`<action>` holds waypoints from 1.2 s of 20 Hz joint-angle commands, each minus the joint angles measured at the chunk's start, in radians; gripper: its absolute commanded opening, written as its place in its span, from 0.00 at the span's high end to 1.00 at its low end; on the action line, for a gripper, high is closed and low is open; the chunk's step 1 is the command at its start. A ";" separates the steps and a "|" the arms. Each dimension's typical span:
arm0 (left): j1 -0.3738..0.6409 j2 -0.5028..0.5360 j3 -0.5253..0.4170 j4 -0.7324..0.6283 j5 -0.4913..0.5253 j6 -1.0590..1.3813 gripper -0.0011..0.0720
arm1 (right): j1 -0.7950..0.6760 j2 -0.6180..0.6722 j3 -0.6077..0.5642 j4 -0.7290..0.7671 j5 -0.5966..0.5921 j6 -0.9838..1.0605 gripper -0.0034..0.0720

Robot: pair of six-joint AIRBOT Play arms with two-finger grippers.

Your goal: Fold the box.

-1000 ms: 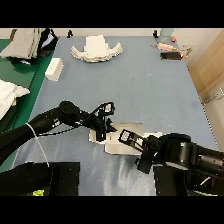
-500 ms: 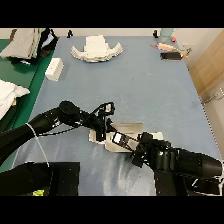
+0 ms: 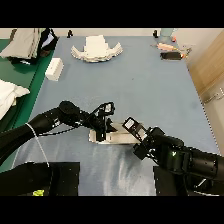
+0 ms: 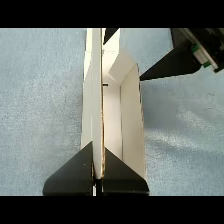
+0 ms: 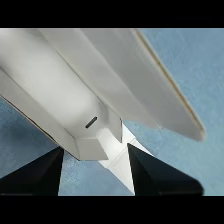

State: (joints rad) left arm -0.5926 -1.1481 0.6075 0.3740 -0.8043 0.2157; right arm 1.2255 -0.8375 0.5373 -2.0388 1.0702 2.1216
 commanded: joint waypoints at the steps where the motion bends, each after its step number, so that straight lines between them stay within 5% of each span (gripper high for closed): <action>1: 0.000 0.001 0.000 0.000 0.000 0.000 0.97 | -0.014 -0.003 0.000 -0.014 -0.002 0.022 0.15; 2: 0.000 0.001 0.000 0.000 0.000 0.000 0.97 | -0.016 -0.002 0.000 -0.017 -0.005 -0.016 0.01; 6: 0.000 0.001 0.000 0.000 0.000 0.000 0.97 | -0.129 0.029 -0.018 0.079 -0.161 -0.303 0.00; 16: 0.000 0.001 0.000 0.000 0.000 0.000 0.97 | -0.746 0.010 -0.020 0.993 -0.192 -1.639 0.00; 24: 0.000 0.001 0.000 0.000 0.000 0.000 0.97 | -0.775 -0.047 -0.019 1.005 -0.131 -1.699 0.01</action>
State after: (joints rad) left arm -0.5926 -1.1481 0.6075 0.3740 -0.8043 0.2157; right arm 0.4629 -0.8906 0.5175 -1.0412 0.9028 0.4675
